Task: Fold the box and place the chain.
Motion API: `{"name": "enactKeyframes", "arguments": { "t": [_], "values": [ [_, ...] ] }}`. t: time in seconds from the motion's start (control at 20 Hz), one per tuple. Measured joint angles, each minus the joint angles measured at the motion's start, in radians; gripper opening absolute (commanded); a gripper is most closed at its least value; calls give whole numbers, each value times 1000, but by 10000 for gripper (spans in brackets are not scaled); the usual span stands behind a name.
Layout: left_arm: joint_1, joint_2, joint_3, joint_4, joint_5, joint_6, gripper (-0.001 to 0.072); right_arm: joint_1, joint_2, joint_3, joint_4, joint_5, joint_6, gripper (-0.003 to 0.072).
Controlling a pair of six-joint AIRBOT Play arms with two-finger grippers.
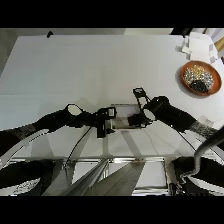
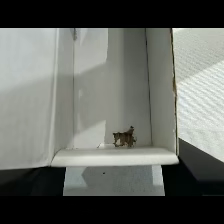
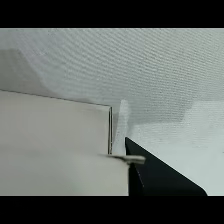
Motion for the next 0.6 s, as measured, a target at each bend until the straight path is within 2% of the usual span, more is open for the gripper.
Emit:
{"name": "enactKeyframes", "arguments": {
  "t": [0.2, 0.25, 0.3, 0.4, 0.6],
  "values": [
    [0, 0, 0, 0, 0, -1, 31, -2, -32, 0, -9, 12, 1, 212],
    [0, 0, 0, 0, 0, 0, 31, 0, -40, 2, -10, 19, 3, 154],
    [0, 0, 0, 0, 0, -1, 31, 3, -47, 2, -9, 24, 4, 139],
    [0, 0, 0, 0, 0, -1, 31, 6, -57, 3, -6, 27, 5, 10],
    [0, 0, 0, -2, 0, -3, 31, 10, -64, 2, -8, 32, 4, 17]
  ]
}}
